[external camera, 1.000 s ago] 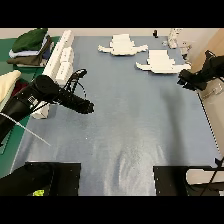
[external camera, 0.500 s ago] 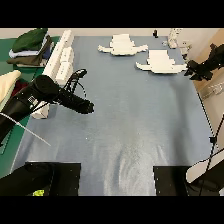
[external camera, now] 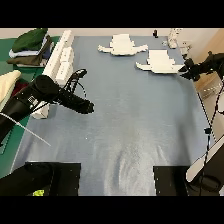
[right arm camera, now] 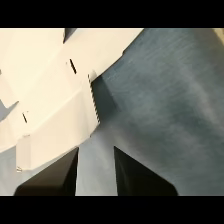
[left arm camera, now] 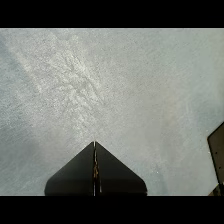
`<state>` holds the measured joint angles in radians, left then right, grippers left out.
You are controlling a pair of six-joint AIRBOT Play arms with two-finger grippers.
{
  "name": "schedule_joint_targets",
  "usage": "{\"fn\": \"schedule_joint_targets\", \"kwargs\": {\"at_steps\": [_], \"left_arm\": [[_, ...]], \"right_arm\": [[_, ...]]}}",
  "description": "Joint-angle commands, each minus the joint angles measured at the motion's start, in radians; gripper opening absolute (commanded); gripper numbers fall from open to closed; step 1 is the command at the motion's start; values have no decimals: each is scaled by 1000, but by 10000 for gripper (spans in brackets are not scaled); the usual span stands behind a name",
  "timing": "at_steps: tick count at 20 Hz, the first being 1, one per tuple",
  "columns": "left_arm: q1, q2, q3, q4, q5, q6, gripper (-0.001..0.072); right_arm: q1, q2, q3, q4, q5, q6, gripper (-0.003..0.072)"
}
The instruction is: Fold the box.
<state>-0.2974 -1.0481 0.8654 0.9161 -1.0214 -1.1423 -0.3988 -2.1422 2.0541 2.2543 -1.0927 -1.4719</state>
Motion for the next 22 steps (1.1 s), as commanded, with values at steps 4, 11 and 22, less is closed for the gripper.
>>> {"fn": "schedule_joint_targets", "kwargs": {"at_steps": [4, 11, 22], "left_arm": [[0, 0, -1, 0, 0, 0, 12], [-1, 0, -1, 0, 0, 0, 12], [0, 0, -1, 0, 0, 0, 12]], "right_arm": [[-2, -53, 11, 152, 147, -18, 268], [17, -17, 6, 191, -31, -48, -1], [131, 666, -837, 35, 73, -55, -3]]}}
